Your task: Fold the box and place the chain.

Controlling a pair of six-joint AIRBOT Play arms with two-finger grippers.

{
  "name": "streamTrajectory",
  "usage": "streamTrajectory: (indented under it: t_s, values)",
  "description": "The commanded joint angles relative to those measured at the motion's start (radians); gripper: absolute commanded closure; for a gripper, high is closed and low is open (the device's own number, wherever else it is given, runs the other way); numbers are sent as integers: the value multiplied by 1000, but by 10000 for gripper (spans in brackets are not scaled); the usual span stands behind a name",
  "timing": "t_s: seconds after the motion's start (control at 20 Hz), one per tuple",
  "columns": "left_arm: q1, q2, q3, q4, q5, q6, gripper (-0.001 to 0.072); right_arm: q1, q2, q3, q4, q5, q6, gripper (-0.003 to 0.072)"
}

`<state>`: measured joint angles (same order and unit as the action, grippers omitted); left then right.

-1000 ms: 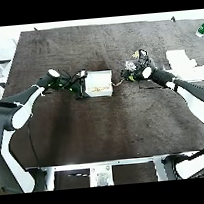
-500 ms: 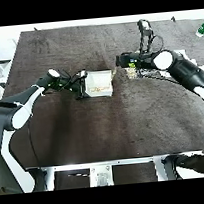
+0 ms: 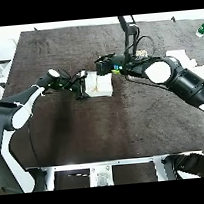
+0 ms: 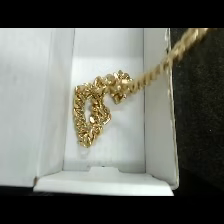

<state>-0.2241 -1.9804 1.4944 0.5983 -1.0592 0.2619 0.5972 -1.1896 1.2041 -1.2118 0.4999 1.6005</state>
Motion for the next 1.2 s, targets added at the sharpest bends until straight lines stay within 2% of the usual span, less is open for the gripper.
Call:
streamTrajectory:
  t_s: [0.0,0.25,0.4,0.5,0.55,0.6,0.65,0.7,0.75,0.85,1.0,1.15]
  values:
    - [0,0,0,0,0,0,86,24,-43,1,19,-33,22,679]
    - [0,0,0,0,0,0,86,23,-176,-2,16,-66,22,679]
    - [0,0,0,0,0,0,86,16,-292,-1,19,-170,22,679]
    - [0,0,0,0,0,0,86,13,-355,-1,19,-170,22,677]
    - [0,0,0,0,0,0,86,13,-370,-2,19,-149,22,620]
    - [0,0,0,0,0,0,86,8,-373,-2,18,-135,22,342]
    - [0,0,0,0,0,0,86,-2,-367,-2,18,-132,22,200]
    - [0,0,0,0,0,0,86,-21,-356,-2,14,-132,22,293]
    - [0,0,0,0,0,0,86,-47,-335,-7,14,-132,22,341]
    - [0,0,0,0,0,0,86,-120,-265,-51,14,-132,22,330]
    - [0,0,0,0,0,0,86,-267,-146,-190,17,-133,27,330]
    - [0,0,0,0,0,0,86,-396,-153,-280,27,-137,123,321]
